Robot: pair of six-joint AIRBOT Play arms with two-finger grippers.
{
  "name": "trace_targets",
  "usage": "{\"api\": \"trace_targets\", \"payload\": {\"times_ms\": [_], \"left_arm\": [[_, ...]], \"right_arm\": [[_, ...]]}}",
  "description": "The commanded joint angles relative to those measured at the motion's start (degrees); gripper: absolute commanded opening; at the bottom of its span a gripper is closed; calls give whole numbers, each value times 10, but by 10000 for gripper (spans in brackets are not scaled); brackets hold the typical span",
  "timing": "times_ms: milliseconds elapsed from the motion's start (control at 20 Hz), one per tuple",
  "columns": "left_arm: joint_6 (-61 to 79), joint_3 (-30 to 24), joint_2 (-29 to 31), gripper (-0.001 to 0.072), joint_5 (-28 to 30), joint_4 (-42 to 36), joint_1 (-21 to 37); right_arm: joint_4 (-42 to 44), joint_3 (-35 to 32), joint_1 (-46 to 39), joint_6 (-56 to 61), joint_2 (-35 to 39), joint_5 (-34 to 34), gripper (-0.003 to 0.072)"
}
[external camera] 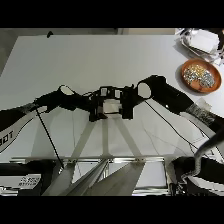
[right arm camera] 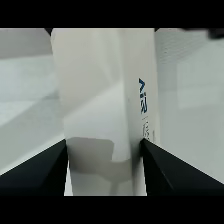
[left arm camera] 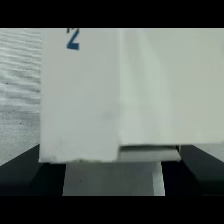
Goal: Fold the box and place the chain.
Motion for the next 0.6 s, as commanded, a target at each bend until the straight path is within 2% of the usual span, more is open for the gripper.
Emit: {"api": "trace_targets", "payload": {"times_ms": [0, 50, 150, 250, 300, 350, 400, 550], "left_arm": [[1, 0, 0, 181, -1, 1, 0], [1, 0, 0, 181, -1, 1, 0], [1, 0, 0, 181, -1, 1, 0], [1, 0, 0, 181, -1, 1, 0], [1, 0, 0, 181, -1, 1, 0], [1, 0, 0, 182, -1, 1, 0], [1, 0, 0, 182, -1, 1, 0], [0, 0, 0, 182, -1, 1, 0]], "right_arm": [[0, 0, -6, -4, 1, -21, 439], [0, 0, -6, -5, 1, -24, 401], [2, 0, -6, -4, 1, -22, 401], [14, 0, -6, -7, 1, 9, 415], [22, 0, -6, -23, 1, 32, 455], [38, 0, -9, -37, 1, 55, 555], [52, 0, -14, -43, 1, 70, 587], [103, 0, -40, -70, 1, 96, 587]]}}
